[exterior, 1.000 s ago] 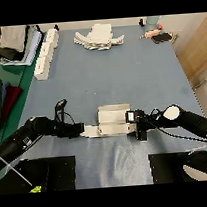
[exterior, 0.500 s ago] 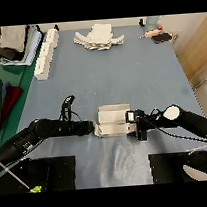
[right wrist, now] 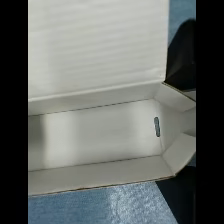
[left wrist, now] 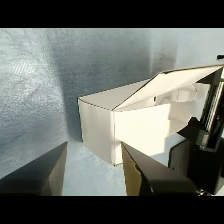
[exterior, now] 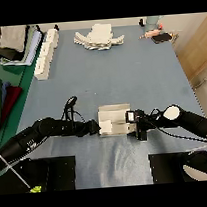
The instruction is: Fold the box.
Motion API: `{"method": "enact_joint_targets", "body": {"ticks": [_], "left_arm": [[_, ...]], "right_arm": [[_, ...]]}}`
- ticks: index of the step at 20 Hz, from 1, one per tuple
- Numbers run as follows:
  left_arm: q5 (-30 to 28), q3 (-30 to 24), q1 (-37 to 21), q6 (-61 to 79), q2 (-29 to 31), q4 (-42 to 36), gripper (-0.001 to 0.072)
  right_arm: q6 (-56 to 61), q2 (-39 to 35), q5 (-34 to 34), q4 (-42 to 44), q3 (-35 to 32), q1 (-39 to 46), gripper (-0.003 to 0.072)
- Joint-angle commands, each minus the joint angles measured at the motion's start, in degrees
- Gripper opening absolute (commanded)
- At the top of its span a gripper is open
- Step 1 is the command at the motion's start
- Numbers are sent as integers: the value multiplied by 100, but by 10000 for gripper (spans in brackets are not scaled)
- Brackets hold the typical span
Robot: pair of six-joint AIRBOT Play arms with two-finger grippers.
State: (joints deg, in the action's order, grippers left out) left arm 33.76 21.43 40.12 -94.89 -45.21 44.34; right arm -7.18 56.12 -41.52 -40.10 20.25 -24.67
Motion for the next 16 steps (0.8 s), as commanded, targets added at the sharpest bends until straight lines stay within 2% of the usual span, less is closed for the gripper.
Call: {"method": "enact_joint_targets", "body": {"ticks": [1, 5, 10, 12, 14, 16], "left_arm": [[-184, 4, 20, 105, -68, -149, 514], [-225, 7, 20, 76, -85, -162, 514], [35, 181, 129, -297, -282, -63, 512], [48, 376, 385, -745, -501, 354, 511], [127, 636, 730, -1711, -772, 1237, 471], [278, 946, 1021, -2776, -953, 2234, 470]], "right_arm": [[2, -2, 0, 2, 4, 0, 599], [2, -2, 0, 2, 4, 0, 599], [2, 0, 0, 2, 4, 0, 599], [2, -2, 0, 2, 4, 0, 599], [2, 0, 0, 4, 4, 0, 599], [2, -2, 0, 2, 4, 0, 599]]}}
